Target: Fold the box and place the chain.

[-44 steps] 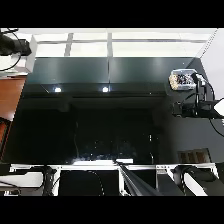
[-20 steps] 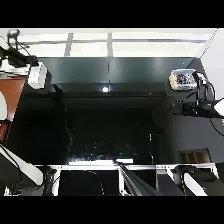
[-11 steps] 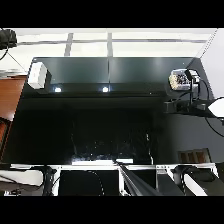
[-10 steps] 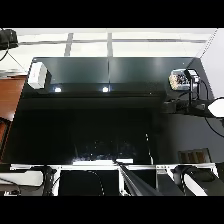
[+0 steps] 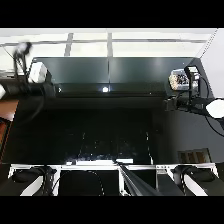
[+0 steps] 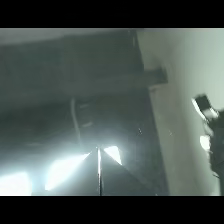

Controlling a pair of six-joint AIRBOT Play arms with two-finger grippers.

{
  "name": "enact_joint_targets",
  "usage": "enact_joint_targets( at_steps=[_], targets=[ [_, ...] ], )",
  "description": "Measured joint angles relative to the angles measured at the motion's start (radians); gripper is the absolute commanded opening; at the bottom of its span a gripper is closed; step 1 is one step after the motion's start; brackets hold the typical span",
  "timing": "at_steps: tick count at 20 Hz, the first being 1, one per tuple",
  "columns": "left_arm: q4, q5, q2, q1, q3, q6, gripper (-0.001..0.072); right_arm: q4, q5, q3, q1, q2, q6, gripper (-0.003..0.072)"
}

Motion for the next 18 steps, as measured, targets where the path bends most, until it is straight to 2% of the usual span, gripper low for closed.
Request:
enact_joint_targets(
  at_steps=[3, 6, 10, 18],
  targets=[
    [0.002, 0.074, 0.092, -0.038, -0.181, -0.055, 0.0023, -0.047, -0.046, -0.029, -0.006, -0.018, 0.0, 0.0018],
    [0.01, 0.09, 0.128, -0.053, -0.268, -0.061, 0.0023, -0.068, -0.11, -0.076, -0.021, -0.035, 0.024, 0.0019],
    [0.031, 0.116, 0.143, -0.078, -0.312, -0.064, 0.0024, -0.078, -0.154, -0.107, -0.027, -0.043, 0.042, 0.0019],
    [0.067, 0.174, 0.149, -0.097, -0.326, -0.064, 0.0024, -0.081, -0.176, -0.117, -0.03, -0.046, 0.052, 0.0018]
  ],
)
